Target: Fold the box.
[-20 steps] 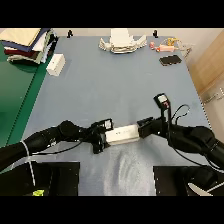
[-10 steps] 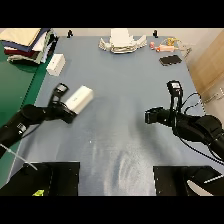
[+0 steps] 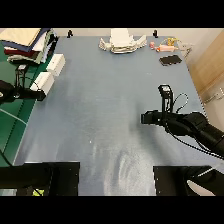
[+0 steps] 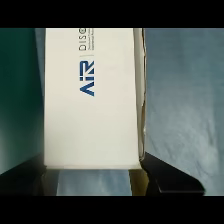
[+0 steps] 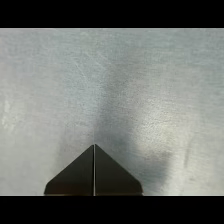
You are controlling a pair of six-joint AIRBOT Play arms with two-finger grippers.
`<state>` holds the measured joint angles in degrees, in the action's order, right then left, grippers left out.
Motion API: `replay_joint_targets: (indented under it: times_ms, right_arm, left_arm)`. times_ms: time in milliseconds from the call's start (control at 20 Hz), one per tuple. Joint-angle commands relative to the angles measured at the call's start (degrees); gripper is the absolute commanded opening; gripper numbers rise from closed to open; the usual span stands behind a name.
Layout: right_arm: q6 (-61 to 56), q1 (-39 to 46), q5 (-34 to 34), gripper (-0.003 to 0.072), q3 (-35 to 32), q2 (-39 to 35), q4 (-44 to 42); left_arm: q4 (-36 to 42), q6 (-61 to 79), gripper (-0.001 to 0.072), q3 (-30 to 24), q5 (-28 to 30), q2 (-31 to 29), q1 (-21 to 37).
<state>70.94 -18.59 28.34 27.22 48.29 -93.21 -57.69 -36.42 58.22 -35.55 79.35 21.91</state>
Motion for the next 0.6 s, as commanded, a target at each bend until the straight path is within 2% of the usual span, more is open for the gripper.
replay_joint_targets:
  times_ms: [0,200,350,450,550]
  right_arm:
    - [-1.0,0.0,-2.4,0.0003,0.1,0.8,-0.3]
    - [-3.4,0.0,-4.0,0.0004,0.1,0.8,-0.2]
    - [-3.4,0.0,-4.0,0.0003,0.2,0.8,-0.2]
    - [-3.4,0.0,-3.9,0.0003,0.6,1.1,0.0]
    - [-3.5,0.0,-3.8,0.0003,1.2,1.9,0.0]
  left_arm:
    - [1.8,-0.7,0.0444,13.6,-0.1,12.9,-0.9]
    - [1.7,-4.2,0.0444,25.4,1.7,23.8,-3.5]
    - [1.7,-5.6,0.0444,32.9,-1.3,30.1,-4.4]
    - [1.9,-5.7,0.0444,36.0,-2.5,32.6,-4.7]
    - [1.9,-5.2,0.0444,36.5,-2.2,33.4,-5.1]
